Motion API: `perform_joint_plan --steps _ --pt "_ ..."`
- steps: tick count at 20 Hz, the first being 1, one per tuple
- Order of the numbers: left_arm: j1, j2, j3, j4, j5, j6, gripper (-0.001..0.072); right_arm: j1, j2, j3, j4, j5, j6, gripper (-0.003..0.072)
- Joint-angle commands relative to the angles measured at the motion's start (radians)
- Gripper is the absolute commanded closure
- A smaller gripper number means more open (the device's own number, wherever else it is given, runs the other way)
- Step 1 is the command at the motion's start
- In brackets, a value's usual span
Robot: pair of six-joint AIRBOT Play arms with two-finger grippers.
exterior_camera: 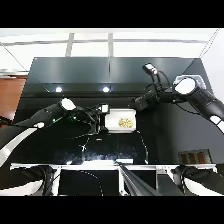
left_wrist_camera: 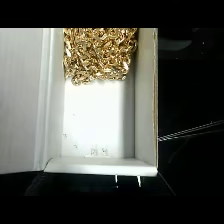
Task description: Fold the box and place the chain.
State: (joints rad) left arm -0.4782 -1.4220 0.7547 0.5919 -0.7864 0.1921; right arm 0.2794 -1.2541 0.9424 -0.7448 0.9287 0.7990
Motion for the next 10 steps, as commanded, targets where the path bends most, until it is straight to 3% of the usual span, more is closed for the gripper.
perform_joint_plan --steps 1,6,10 --pt "0.000 0.001 0.000 0.002 0.009 -0.006 0.0374 0.013 -0.014 0.023 -0.014 0.151 -0.350 0.0005" --pt "0.000 0.001 0.000 0.002 0.009 -0.014 0.0374 0.049 0.040 0.003 -0.100 0.306 -0.347 0.0005" --pt "0.000 0.001 0.000 0.002 0.005 -0.014 0.0374 0.137 0.040 -0.086 -0.109 0.087 -0.487 0.0005"
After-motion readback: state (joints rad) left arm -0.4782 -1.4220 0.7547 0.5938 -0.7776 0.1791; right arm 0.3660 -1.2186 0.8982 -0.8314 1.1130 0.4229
